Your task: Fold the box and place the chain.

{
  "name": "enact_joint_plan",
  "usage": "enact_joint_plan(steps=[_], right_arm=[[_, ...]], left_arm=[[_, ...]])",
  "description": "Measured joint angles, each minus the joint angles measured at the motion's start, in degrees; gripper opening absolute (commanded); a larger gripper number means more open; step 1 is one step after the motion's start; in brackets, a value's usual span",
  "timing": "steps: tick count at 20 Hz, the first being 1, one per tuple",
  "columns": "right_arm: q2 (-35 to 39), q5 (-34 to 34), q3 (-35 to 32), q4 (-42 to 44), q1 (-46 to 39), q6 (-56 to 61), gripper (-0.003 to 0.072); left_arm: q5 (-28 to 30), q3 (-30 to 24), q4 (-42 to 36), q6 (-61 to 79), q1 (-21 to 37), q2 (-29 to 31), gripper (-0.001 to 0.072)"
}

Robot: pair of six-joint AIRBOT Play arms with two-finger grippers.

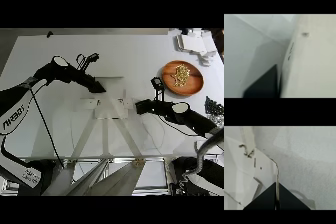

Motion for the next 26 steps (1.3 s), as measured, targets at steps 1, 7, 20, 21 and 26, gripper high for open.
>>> enact_joint_plan(steps=[1, 7, 20, 21, 26], right_arm=[[0.00, -0.17, 0.00, 0.00, 0.00, -0.02, 0.0009], [0.04, 2.84, 0.24, 0.09, 0.02, -0.02, 0.0459], [15.78, 10.03, 2.58, 0.02, -13.38, 2.69, 0.0455], [17.31, 10.08, 2.58, 0.02, -15.21, 2.82, 0.0455], [21.49, 10.19, 2.58, -0.02, -21.59, 2.99, 0.0454]], left_arm=[[-0.35, 0.00, -0.02, 0.35, -0.02, -0.09, 0.0012], [0.48, -0.02, 0.00, 1.31, 0.26, -0.28, 0.0008], [-2.10, -6.32, -9.03, 14.64, -0.02, 14.80, 0.0008], [-1.62, -8.15, -9.33, 16.83, -0.52, 15.06, 0.0007], [1.86, -12.37, -1.86, 24.90, -3.06, 13.53, 0.0005]])
